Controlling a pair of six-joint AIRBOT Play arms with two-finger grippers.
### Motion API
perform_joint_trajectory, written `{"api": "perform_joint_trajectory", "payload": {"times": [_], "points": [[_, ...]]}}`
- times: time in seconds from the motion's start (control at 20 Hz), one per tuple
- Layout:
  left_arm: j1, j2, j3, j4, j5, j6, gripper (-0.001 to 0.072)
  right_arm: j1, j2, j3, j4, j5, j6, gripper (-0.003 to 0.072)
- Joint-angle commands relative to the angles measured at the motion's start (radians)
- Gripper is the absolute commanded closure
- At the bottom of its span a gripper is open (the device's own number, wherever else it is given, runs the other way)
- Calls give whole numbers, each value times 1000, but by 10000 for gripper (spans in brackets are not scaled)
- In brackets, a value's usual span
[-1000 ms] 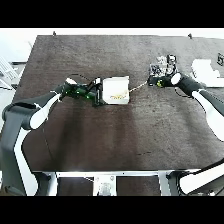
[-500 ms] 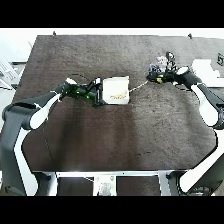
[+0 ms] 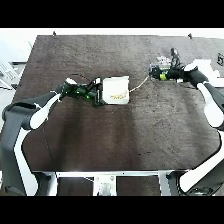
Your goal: Fold the box and place the chain.
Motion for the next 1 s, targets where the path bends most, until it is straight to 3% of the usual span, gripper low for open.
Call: {"api": "perform_joint_trajectory", "payload": {"times": [0.0, 0.2, 0.4, 0.65, 0.95], "points": [[0, 1, 0, 0, 0, 0, 239, 45, 181, 0, -28, 36, 1, 681], [0, 1, 0, 0, 0, 0, 239, 130, 434, 0, -246, 37, 103, 681], [0, 1, 0, 0, 0, 0, 239, 240, 586, 0, -417, 39, 186, 681], [0, 1, 0, 0, 0, 0, 239, 400, 640, -5, -492, 89, 209, 681], [0, 1, 0, 0, 0, 0, 239, 530, 640, -109, -510, 49, 274, 681]]}}
